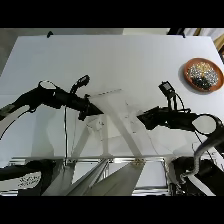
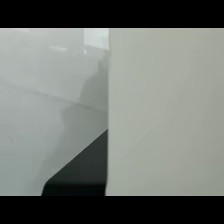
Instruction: Fold the box and place the chain.
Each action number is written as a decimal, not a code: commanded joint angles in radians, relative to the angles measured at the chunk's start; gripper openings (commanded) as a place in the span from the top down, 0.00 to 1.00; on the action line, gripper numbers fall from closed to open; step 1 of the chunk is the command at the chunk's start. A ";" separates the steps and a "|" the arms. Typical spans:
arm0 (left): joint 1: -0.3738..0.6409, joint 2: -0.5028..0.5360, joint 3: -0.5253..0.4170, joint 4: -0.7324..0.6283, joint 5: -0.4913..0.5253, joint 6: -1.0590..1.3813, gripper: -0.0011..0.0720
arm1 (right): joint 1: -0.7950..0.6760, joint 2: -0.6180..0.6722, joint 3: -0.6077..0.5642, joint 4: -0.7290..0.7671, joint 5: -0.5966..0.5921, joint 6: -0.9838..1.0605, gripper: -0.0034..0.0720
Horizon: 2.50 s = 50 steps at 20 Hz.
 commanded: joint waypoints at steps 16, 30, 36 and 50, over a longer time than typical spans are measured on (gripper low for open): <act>-0.239 -0.002 0.000 0.207 0.226 0.064 0.98 | 0.001 0.171 0.081 -0.112 0.282 0.135 0.47; -0.243 -0.102 -0.001 0.058 0.334 0.095 0.98 | 0.001 0.170 0.081 -0.165 0.233 0.135 0.48; -0.243 -0.106 -0.001 0.107 0.344 0.090 0.98 | 0.001 0.170 0.081 -0.174 0.212 0.135 0.48; -0.243 -0.106 0.000 0.107 0.339 0.205 0.97 | 0.001 0.170 0.081 -0.174 0.247 0.191 0.48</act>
